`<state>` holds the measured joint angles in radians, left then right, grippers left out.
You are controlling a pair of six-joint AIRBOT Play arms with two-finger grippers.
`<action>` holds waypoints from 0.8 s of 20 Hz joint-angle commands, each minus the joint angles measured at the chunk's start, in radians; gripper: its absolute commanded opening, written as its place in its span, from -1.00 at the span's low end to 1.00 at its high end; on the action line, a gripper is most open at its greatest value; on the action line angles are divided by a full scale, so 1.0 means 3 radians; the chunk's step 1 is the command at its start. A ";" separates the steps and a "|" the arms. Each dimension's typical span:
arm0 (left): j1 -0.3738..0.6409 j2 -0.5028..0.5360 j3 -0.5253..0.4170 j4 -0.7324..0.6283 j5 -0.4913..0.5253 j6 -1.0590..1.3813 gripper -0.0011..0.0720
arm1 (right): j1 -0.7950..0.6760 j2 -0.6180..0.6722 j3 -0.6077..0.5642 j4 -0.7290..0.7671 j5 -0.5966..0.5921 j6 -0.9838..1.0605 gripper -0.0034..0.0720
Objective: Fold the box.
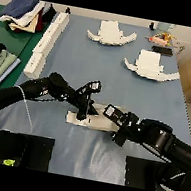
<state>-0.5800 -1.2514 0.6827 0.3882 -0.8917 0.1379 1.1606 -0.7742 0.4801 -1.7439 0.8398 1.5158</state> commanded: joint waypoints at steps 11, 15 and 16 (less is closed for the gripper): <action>0.0000 -0.0001 -0.0001 0.0001 0.0001 0.0000 -0.93 | -0.0013 0.0146 0.0006 -0.0435 -0.0023 0.0331 0.86; 0.0000 -0.0001 -0.0001 0.0001 0.0001 0.0000 -0.94 | -0.0174 0.0146 0.0001 -0.0444 0.0111 0.0205 0.86; 0.0000 -0.0001 -0.0001 0.0001 0.0001 0.0000 -0.93 | -0.0215 0.0146 0.0001 -0.0435 0.0122 0.0153 0.86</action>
